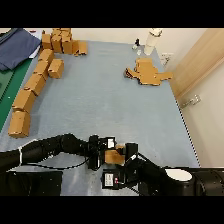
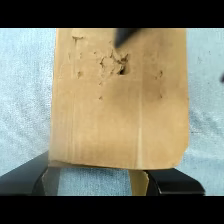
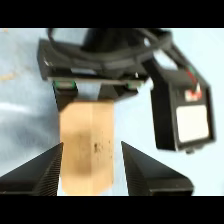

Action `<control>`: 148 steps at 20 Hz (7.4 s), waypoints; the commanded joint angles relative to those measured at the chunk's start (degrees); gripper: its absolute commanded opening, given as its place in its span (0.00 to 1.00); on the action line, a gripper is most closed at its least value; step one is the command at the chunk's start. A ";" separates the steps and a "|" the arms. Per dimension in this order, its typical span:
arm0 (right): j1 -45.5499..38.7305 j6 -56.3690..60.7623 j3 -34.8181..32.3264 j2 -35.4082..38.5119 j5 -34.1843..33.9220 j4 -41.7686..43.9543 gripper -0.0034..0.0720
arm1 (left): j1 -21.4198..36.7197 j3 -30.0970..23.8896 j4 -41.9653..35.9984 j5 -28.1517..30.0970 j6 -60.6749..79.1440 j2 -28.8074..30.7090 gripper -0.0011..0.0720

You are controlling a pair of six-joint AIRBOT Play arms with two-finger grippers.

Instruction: Fold the box.

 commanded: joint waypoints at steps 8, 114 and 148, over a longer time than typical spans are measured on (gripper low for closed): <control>-0.39 0.61 -4.59 -0.37 2.45 -1.77 0.83 | 0.00 -0.02 0.00 0.02 0.02 0.04 0.63; -21.64 119.43 -29.16 9.42 55.84 -12.41 0.05 | 0.00 -0.02 0.00 0.00 0.02 0.04 0.63; -42.69 43.04 7.54 -5.77 -18.38 15.82 0.05 | -0.02 -0.02 0.00 0.09 0.00 0.04 0.63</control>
